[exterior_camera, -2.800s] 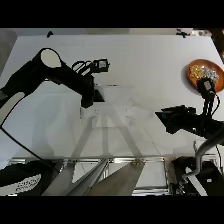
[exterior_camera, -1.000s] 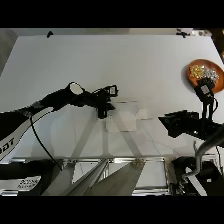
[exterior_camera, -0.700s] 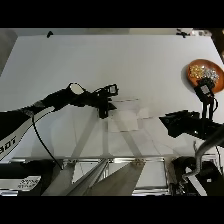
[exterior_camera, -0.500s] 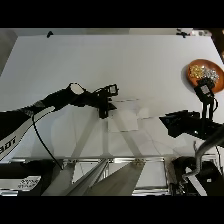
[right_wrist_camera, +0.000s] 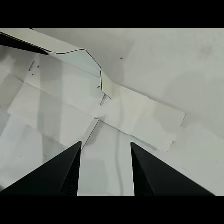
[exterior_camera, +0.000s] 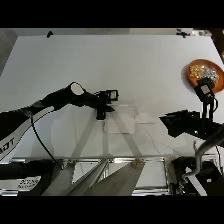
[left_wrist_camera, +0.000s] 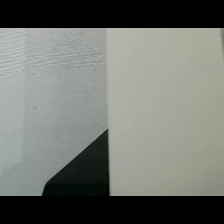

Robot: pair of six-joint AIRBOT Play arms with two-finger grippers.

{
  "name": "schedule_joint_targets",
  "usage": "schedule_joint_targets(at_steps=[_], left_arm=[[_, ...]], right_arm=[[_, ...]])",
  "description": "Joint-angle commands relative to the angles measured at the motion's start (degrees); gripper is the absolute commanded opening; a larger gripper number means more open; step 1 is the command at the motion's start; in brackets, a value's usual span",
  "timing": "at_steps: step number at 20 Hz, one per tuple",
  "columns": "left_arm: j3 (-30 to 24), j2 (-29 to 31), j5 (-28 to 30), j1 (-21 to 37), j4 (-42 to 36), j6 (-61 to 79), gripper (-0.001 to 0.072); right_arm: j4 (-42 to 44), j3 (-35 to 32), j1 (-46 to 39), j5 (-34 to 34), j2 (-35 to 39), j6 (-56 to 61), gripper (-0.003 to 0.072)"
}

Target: Fold the box and place the chain.

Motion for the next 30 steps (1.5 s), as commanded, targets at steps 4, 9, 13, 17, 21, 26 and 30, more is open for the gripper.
schedule_joint_targets(at_steps=[4,9,13,17,21,26,30], left_arm=[[0.0,0.61,0.13,0.0,0.61,-1.36,0.0006],[0.0,0.63,0.55,0.0,0.59,-3.08,0.0008],[0.0,0.63,0.52,0.0,0.57,-3.1,0.0012],[0.0,0.63,0.52,0.0,0.57,-3.15,0.0012],[0.0,0.63,0.92,0.0,0.61,-5.29,0.0011],[0.0,0.63,0.92,0.0,0.59,-6.16,0.0011],[0.0,0.63,0.92,0.0,0.61,-6.1,0.0014]], right_arm=[[0.0,0.0,0.04,-0.28,0.0,0.0,0.0344],[0.0,0.0,0.04,-0.31,0.0,0.0,0.0344],[0.0,0.0,0.04,-0.31,-0.02,0.02,0.0344],[0.0,0.02,0.04,-0.33,0.0,0.0,0.0344],[0.0,0.0,0.04,-0.74,0.0,0.0,0.0344],[0.0,0.0,0.04,-0.9,0.0,0.0,0.0344],[0.0,0.0,0.04,-0.87,0.0,-0.02,0.0344]])
